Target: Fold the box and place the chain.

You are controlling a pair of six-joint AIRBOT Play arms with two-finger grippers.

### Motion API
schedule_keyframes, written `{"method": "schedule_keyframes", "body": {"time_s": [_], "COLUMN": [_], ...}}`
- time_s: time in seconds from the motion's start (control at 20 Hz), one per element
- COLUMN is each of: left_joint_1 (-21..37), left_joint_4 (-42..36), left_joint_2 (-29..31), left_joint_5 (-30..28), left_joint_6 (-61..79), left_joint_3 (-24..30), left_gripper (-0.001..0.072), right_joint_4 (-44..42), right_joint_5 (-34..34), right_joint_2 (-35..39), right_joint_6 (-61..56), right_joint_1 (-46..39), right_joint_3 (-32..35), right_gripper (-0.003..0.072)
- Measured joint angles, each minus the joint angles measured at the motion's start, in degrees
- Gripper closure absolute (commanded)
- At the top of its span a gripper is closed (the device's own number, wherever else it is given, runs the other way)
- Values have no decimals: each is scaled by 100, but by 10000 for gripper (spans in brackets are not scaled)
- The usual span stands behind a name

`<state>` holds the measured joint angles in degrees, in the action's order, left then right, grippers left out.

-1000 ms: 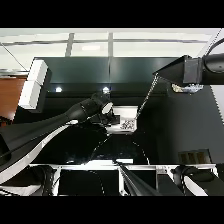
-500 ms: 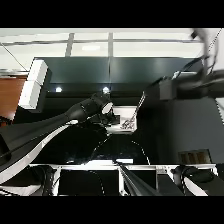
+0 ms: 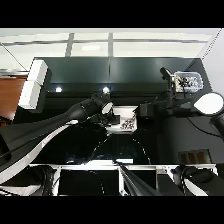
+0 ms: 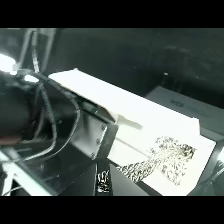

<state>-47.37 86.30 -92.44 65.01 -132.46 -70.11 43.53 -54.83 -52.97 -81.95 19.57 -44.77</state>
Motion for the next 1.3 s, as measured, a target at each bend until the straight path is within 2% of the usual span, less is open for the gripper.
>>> {"method": "schedule_keyframes", "body": {"time_s": [0.05, 0.15, 0.35, 0.7, 1.0, 1.05, 1.1, 1.15, 1.3], "left_joint_1": [0, 0, 0, 0, 7, 17, 24, 28, 31], "left_joint_4": [0, 0, 0, -24, -22, -24, -22, -20, 76], "left_joint_2": [0, 0, 0, 0, 0, 4, 26, 57, 284], "left_joint_5": [0, 0, 2, 2, 98, 160, 173, 166, 136], "left_joint_6": [0, 0, -2, -2, 118, 118, 114, 83, 9], "left_joint_3": [0, 0, 0, 0, 0, 0, 0, 0, 0], "left_gripper": [679, 679, 679, 679, 670, 548, 346, 263, 263], "right_joint_4": [-2, -2, 98, 1187, 1755, 1803, 1843, 1875, 1987], "right_joint_5": [107, 289, 315, -730, -1019, -1036, -1049, -1060, -1054], "right_joint_2": [-39, -116, -138, 411, 566, 570, 575, 579, 584], "right_joint_6": [-15, -20, -31, -31, 13, 33, 61, 83, 127], "right_joint_1": [72, 186, -52, -1556, -1954, -1971, -1982, -1993, -2009], "right_joint_3": [61, 140, 186, 133, 144, 155, 162, 173, 203], "right_gripper": [669, 433, 433, 433, 433, 433, 434, 434, 433]}}
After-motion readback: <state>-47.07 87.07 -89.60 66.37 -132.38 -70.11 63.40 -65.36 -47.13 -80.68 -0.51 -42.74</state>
